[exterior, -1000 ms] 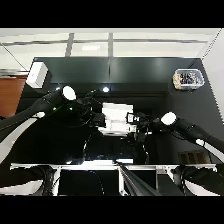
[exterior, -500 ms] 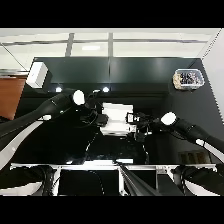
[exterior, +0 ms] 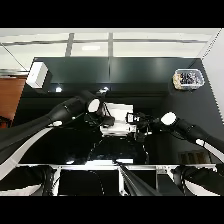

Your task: Fold the box and place the chain.

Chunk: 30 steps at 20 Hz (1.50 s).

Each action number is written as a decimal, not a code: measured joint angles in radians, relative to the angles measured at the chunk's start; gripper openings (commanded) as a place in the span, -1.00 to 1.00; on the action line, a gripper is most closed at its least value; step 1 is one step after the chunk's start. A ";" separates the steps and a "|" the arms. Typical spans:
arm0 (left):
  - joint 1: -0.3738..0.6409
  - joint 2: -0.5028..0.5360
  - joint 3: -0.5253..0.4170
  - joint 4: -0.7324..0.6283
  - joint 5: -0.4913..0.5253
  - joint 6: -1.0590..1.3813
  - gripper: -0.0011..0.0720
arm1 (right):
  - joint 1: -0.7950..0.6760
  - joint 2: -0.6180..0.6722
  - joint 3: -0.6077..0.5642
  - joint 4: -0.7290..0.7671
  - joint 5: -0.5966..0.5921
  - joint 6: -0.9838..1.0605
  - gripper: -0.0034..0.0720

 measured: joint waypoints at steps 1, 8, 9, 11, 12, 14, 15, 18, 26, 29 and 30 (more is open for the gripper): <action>-0.011 -0.008 0.008 0.010 -0.008 -0.019 0.15 | 0.000 0.000 0.000 0.000 0.000 0.000 0.24; -0.021 -0.041 0.029 0.040 -0.049 -0.098 -0.06 | 0.000 0.000 0.000 0.000 -0.001 0.000 0.24; -0.016 -0.043 0.030 0.040 -0.051 -0.105 -0.11 | 0.000 0.000 0.000 0.000 -0.001 0.000 0.24; -0.008 -0.044 0.031 0.041 -0.060 -0.113 -0.27 | 0.000 0.000 0.000 0.000 -0.001 0.000 0.24; -0.006 -0.045 0.031 0.041 -0.063 -0.116 -0.27 | 0.000 0.000 0.000 0.000 -0.001 0.000 0.24; -0.005 -0.045 0.031 0.040 -0.063 -0.120 -0.32 | 0.000 0.000 0.000 0.000 -0.001 0.000 0.24; -0.005 -0.045 0.031 0.040 -0.061 -0.123 -0.57 | 0.000 0.000 0.000 0.000 -0.001 0.000 0.24; -0.008 -0.046 0.031 0.039 -0.049 -0.138 -0.91 | 0.000 0.000 0.000 0.001 -0.001 0.002 0.24; -0.024 -0.046 0.031 0.040 -0.037 -0.123 0.31 | 0.000 0.000 0.000 0.000 -0.002 0.000 0.24; -0.025 -0.048 0.031 0.047 -0.031 -0.127 0.21 | 0.000 0.000 0.000 0.000 -0.001 0.000 0.24; -0.025 -0.050 0.031 0.050 -0.027 -0.133 0.11 | 0.000 0.000 0.000 0.000 -0.001 0.000 0.24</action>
